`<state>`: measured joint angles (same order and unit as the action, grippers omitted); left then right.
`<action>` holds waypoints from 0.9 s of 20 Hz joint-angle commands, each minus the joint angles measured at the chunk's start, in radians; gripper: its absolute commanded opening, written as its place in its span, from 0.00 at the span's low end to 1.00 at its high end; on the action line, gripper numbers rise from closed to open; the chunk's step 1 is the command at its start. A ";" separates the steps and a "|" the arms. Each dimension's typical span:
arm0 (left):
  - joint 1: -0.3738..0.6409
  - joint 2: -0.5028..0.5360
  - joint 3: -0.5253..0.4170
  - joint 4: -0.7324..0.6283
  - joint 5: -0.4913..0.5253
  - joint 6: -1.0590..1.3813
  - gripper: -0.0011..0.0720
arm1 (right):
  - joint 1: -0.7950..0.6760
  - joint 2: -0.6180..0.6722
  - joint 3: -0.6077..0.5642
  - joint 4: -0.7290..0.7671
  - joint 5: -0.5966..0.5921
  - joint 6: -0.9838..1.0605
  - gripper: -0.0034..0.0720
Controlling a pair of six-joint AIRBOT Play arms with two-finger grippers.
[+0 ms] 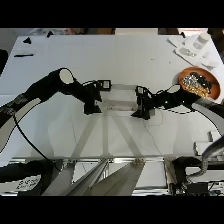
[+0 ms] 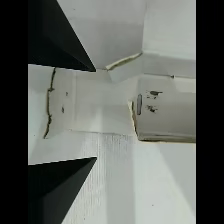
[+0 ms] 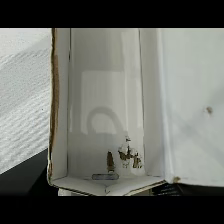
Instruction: Fold the box and place the chain.
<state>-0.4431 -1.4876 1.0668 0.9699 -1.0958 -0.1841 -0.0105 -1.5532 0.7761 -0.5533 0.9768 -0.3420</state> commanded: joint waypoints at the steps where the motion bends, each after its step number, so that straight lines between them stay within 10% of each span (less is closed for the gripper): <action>1: -0.003 -0.013 -0.035 -0.050 0.027 0.105 0.82 | 0.000 0.000 0.001 0.000 0.000 0.000 0.57; 18: 0.014 -0.055 -0.035 0.010 -0.009 0.132 0.80 | 0.000 0.000 0.001 0.000 0.000 0.000 0.57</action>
